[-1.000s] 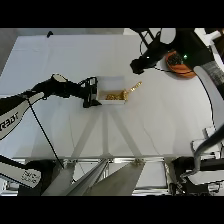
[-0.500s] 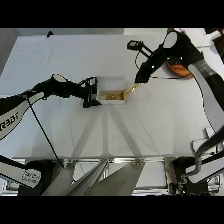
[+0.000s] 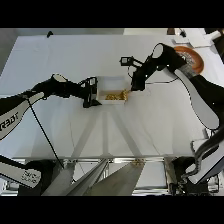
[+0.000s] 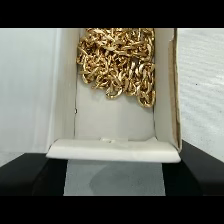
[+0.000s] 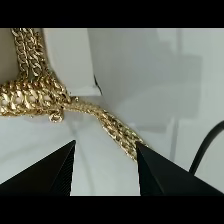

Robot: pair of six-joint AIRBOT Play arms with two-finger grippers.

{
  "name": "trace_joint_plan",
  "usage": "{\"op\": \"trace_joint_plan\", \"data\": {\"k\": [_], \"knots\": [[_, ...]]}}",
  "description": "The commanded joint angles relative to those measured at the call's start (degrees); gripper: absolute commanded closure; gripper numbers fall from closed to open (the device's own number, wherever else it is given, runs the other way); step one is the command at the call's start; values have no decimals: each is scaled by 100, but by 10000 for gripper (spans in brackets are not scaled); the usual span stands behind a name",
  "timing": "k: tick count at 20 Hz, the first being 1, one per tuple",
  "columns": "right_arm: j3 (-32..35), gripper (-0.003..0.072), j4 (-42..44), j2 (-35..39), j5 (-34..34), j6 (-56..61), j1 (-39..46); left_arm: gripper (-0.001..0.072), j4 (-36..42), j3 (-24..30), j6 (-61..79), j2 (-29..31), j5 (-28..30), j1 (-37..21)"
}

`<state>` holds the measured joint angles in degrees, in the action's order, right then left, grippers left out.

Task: Fold the box and place the chain.

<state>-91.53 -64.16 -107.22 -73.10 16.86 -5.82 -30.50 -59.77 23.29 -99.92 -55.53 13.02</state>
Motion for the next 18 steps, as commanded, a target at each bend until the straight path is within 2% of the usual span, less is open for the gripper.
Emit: {"op": "trace_joint_plan", "data": {"k": [1, 4, 5, 6, 7, 9, 13, 15, 18], "knots": [[409, 280, -4, -55, 529, -293, -90, 314, -2, -2, 0, 0, 2, -7], [710, 283, -4, -55, 881, -542, -114, 314, -2, -2, 0, 0, 2, -7], [763, 325, -2, -55, 1049, -533, -114, 314, -2, -2, 0, 0, 2, -7], [774, 433, -7, -55, 1130, -509, -114, 314, -2, -2, 0, 0, 0, -7], [774, 487, -7, -55, 1158, -509, -111, 314, -2, -2, 0, 0, 2, -7], [774, 677, -24, -52, 1119, -472, -111, 314, -2, -2, 0, 0, 2, -7], [772, 678, -44, 22, 861, -470, -114, 314, 0, -2, 0, 0, 2, -7], [774, 678, -114, 234, 975, -457, -114, 314, -2, -2, 0, 0, 2, -7], [772, 678, -426, 684, 1281, 166, -114, 314, -2, -2, 0, 0, 2, -7]]}}
